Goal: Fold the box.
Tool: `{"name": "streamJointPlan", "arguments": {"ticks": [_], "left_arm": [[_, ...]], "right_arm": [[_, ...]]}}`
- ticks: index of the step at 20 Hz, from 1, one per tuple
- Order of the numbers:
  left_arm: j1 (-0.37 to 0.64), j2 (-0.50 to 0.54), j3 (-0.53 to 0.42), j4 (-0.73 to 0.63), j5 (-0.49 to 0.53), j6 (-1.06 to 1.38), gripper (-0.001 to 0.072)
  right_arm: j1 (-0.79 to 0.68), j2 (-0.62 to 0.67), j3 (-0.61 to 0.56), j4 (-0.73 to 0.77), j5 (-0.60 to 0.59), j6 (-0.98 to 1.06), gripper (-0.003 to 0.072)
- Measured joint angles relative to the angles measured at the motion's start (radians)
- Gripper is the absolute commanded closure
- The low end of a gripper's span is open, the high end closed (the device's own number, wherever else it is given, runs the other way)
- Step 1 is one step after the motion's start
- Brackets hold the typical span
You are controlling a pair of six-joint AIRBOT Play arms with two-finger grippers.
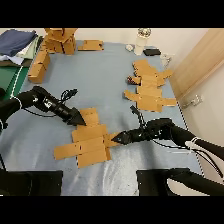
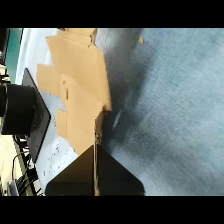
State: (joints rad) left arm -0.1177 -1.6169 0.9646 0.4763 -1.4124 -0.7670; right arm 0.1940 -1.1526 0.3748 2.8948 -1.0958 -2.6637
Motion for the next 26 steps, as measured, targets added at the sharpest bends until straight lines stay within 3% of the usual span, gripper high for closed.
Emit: {"name": "streamJointPlan", "arguments": {"ticks": [4,5,6,18,21,22,23,24,26], "left_arm": [[0.02,-0.003,-0.002,-0.012,-0.014,0.03,0.0497],[0.02,-0.003,-0.002,-0.018,-0.016,0.038,0.0622],[0.019,-0.003,-0.002,-0.026,-0.018,0.046,0.0664],[0.005,-0.003,-0.081,-0.069,-0.011,0.147,0.0636],[0.005,-0.003,-0.087,-0.092,0.005,0.17,0.0696],[0.005,-0.003,-0.089,-0.097,0.006,0.179,0.0696],[0.005,-0.003,-0.089,-0.105,0.008,0.189,0.0697],[0.005,-0.003,-0.089,-0.114,0.01,0.2,0.0697],[0.005,-0.003,-0.081,-0.122,0.011,0.224,0.0698]], "right_arm": [[0.0,0.0,0.0,0.0,0.0,0.011,0.0685],[0.0,0.0,0.0,0.0,0.0,0.012,0.0685],[0.0,0.0,0.0,0.0,0.0,0.014,0.0685],[0.001,0.0,0.0,-0.002,0.023,0.019,0.0685],[0.0,0.0,0.0,-0.001,0.024,0.019,0.0675],[0.0,0.0,0.0,-0.001,0.024,0.019,0.0575],[0.0,0.0,0.0,0.001,0.027,0.02,0.04],[0.0,0.0,0.001,0.0,0.033,0.023,0.0321],[-0.008,0.0,0.017,-0.019,0.055,0.051,0.031]]}}
